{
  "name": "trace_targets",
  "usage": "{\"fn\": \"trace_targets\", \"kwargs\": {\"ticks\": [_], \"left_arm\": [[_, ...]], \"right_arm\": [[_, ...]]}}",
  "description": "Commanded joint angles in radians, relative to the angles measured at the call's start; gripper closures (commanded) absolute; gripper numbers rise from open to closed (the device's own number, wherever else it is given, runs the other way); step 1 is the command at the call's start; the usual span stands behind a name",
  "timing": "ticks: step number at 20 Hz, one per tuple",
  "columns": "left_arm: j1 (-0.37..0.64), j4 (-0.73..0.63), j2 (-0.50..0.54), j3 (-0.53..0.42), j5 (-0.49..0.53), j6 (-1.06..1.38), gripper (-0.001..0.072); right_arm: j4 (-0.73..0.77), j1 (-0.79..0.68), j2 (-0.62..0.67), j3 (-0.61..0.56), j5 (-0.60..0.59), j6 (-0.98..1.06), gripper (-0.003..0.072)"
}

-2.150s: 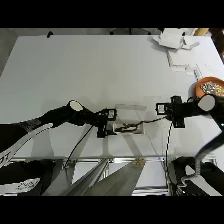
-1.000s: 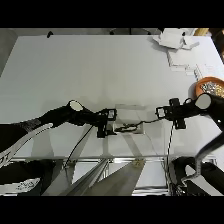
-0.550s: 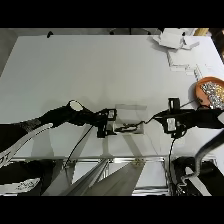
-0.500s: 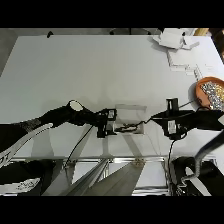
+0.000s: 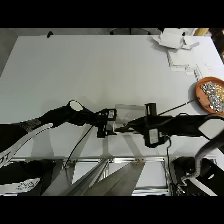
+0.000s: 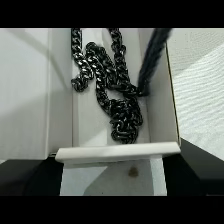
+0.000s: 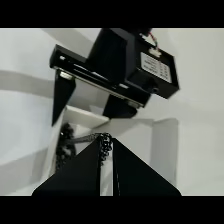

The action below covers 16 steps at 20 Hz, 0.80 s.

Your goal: Fold the box and place the chain.

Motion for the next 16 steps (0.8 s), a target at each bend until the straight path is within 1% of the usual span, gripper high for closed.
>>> {"fn": "trace_targets", "kwargs": {"ticks": [1, 3, 5, 7, 8, 10, 12, 14, 15, 16], "left_arm": [[0.0, 0.0, 0.0, 0.0, 0.0, 0.0, 0.0559], [0.001, 0.0, 0.0, 0.0, 0.0, 0.0, 0.0559], [0.001, 0.0, 0.0, 0.0, 0.0, 0.0, 0.0559], [0.001, 0.0, 0.0, 0.0, 0.0, 0.0, 0.0559], [0.001, 0.0, 0.0, 0.0, 0.0, 0.0, 0.0559], [0.0, 0.0, 0.0, 0.0, 0.0, 0.0, 0.0559], [0.001, 0.0, 0.0, 0.0, 0.0, 0.0, 0.0559], [0.001, 0.0, 0.0, 0.0, 0.0, 0.0, 0.0559], [0.001, 0.0, 0.0, 0.0, 0.0, 0.0, 0.0559], [0.001, 0.0, 0.0, 0.0, 0.0, 0.0, 0.0559]], "right_arm": [[0.0, 0.06, -0.131, 0.001, -0.072, 0.043, 0.0668], [-0.006, 0.061, -0.203, 0.001, -0.091, 0.043, 0.0657], [-0.039, 0.06, -0.216, 0.001, -0.103, 0.043, 0.0482], [-0.097, 0.06, -0.169, 0.001, -0.099, 0.057, 0.0479], [-0.15, 0.058, -0.129, 0.001, -0.098, 0.097, 0.048], [-0.256, 0.017, -0.044, 0.001, -0.044, 0.163, 0.0484], [-0.366, -0.072, 0.026, 0.001, 0.071, 0.197, 0.0485], [-0.44, -0.187, 0.046, -0.002, 0.189, 0.195, 0.0487], [-0.449, -0.247, 0.039, -0.014, 0.211, 0.177, 0.0487], [-0.444, -0.299, 0.029, -0.033, 0.208, 0.136, 0.0487]]}}
